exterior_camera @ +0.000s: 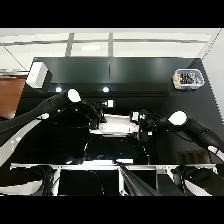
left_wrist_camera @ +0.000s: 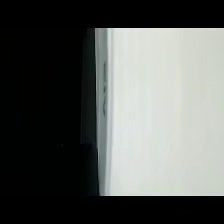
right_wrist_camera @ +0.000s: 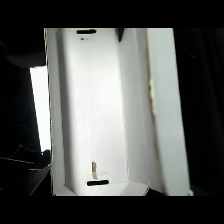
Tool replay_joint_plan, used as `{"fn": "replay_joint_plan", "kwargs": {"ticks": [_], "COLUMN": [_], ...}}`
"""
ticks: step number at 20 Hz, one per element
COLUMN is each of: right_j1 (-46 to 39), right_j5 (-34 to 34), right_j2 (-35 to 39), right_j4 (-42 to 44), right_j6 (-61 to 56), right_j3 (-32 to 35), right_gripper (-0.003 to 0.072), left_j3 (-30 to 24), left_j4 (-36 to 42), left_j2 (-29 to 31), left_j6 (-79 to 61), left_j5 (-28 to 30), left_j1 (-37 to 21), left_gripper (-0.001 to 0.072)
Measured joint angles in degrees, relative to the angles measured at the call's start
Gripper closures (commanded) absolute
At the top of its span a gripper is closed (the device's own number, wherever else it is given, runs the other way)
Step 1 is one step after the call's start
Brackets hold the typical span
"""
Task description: Fold the box and place the chain.
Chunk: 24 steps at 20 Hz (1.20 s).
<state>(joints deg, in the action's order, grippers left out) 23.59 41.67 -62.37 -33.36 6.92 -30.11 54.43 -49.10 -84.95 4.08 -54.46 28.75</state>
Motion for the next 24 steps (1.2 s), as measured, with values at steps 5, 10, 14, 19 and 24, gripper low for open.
{"fn": "replay_joint_plan", "kwargs": {"ticks": [5,10,14,19,24], "right_j1": [0.00,0.00,0.00,0.00,0.00], "right_j5": [-1.38,-2.05,-2.29,-2.25,-2.34], "right_j2": [-1.09,-3.06,-4.68,-5.79,-7.30], "right_j4": [0.00,0.35,-0.11,0.33,3.76], "right_j6": [3.13,4.24,4.46,4.66,6.97], "right_j3": [0.31,0.35,0.39,0.39,0.39], "right_gripper": [-0.0023,-0.0023,-0.0023,-0.0023,-0.0023], "left_j3": [0.00,0.00,0.00,0.00,0.00], "left_j4": [-0.13,-0.13,-0.13,-0.15,-0.17], "left_j2": [0.00,0.00,0.00,0.00,0.00], "left_j6": [1.57,1.99,2.19,2.19,2.34], "left_j5": [2.84,3.96,4.35,4.37,4.39], "left_j1": [0.00,0.00,0.02,0.02,0.00], "left_gripper": [0.0684,0.0684,0.0684,0.0684,0.0683]}}
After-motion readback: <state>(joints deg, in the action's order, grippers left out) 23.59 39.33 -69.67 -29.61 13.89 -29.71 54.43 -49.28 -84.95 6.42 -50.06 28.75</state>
